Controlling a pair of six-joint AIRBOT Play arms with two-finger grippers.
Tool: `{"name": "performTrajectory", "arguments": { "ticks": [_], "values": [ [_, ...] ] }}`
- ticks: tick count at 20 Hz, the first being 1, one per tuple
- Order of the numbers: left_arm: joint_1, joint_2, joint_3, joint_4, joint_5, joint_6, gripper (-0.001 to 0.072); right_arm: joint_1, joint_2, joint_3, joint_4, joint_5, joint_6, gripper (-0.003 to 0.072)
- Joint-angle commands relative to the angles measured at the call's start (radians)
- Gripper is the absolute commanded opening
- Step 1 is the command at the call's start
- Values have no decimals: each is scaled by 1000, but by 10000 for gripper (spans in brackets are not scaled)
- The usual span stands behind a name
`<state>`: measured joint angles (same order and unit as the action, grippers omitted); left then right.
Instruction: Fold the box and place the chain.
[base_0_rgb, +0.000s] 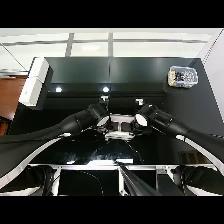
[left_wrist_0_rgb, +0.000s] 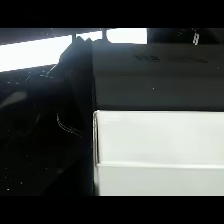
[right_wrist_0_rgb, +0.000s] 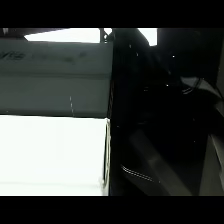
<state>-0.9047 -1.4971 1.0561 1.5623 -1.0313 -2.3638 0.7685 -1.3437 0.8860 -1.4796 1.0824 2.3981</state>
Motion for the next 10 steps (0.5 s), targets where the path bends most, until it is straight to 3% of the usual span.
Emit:
{"name": "performTrajectory", "arguments": {
  "ticks": [1, 2, 3, 7, 10],
  "values": [
    [0, 0, 0, 0, 1, 0, 29, 0, -1, 8, 3, -9, 6, 85],
    [0, 0, 0, 0, 0, 0, 29, 0, -1, 8, 4, -9, 6, 276],
    [0, 0, 0, 0, 0, 0, 29, 0, -1, 8, 4, -7, 5, 381],
    [0, 0, 0, 0, 0, 0, 29, -3, 40, 10, 1, 40, -89, 384],
    [0, 0, 0, 0, -3, 0, 29, -12, 174, 10, -42, 109, -198, 384]
  ]
}}
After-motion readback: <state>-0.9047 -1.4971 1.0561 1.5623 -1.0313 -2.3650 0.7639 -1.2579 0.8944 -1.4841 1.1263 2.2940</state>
